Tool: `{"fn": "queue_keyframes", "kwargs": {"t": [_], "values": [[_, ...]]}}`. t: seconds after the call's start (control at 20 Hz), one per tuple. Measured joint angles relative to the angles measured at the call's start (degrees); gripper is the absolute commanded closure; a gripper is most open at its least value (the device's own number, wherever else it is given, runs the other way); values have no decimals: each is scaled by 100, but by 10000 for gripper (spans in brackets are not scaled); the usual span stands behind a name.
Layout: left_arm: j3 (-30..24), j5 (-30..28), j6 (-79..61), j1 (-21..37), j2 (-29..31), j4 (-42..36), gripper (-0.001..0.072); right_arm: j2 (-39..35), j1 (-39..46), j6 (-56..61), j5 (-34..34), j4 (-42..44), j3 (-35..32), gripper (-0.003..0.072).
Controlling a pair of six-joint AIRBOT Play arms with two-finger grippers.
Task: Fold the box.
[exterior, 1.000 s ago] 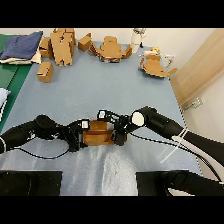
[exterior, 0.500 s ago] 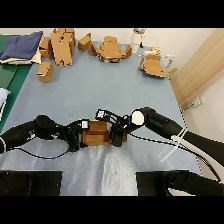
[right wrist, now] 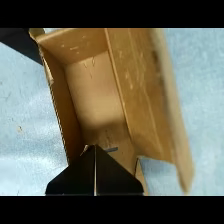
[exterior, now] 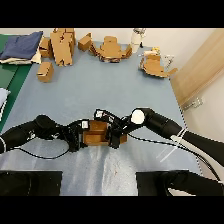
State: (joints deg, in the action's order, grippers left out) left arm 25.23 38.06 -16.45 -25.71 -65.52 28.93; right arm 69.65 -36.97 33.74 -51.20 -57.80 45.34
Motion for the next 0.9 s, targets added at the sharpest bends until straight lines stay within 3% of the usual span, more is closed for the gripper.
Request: {"fn": "queue_keyframes", "kwargs": {"t": [0.05, 0.1, 0.45, 0.5, 0.55, 0.6, 0.9], "values": [[0, 0, -2, 0, 0, 2, 240, 20, 0, -33, 4, 57, 2, 438], [0, 2, -4, 0, 0, 7, 240, 42, -7, -70, 22, 109, 0, 393], [0, 0, -2, 0, 0, 7, 240, 105, -2, -129, 9, 393, 2, 400], [0, 0, -2, 0, 0, 4, 240, 105, 0, -129, 7, 400, 2, 425], [0, 0, -2, -2, 0, 4, 240, 94, 0, -131, -20, 398, 2, 522], [0, 0, 2, 0, 0, 2, 240, 68, 7, -131, -59, 374, 2, 543], [0, -2, 11, 0, 0, -4, 240, -457, 17, 566, -472, -920, 2, 508]]}}
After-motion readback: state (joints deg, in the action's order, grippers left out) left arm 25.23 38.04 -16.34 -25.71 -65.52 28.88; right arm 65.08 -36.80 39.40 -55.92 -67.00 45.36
